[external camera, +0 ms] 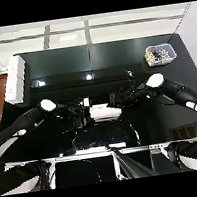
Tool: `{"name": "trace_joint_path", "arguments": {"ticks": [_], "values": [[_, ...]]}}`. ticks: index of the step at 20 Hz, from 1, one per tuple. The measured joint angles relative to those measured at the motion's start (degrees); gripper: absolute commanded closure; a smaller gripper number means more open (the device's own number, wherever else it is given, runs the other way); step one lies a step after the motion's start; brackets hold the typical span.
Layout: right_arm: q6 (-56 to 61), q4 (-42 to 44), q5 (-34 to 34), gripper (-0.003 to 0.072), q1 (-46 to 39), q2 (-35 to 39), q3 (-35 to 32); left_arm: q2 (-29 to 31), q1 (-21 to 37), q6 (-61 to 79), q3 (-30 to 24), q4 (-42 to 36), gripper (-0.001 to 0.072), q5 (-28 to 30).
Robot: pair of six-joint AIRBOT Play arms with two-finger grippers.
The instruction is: Fold the box and place the chain.
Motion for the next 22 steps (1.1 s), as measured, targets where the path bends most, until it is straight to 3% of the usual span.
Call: {"name": "trace_joint_path", "arguments": {"ticks": [13, 22], "values": [[-2.0, -1.9, -0.4, 0.0669, -0.2, -1.6, -2.3, 0.0, 0.0, 0.1, 0.0, 0.0, 0.0349, -0.1], [-10.4, -3.2, 7.8, 0.0666, -6.1, 1.1, 4.8, -0.1, 0.0, -0.3, 0.0, 0.0, 0.0349, 0.0]]}}
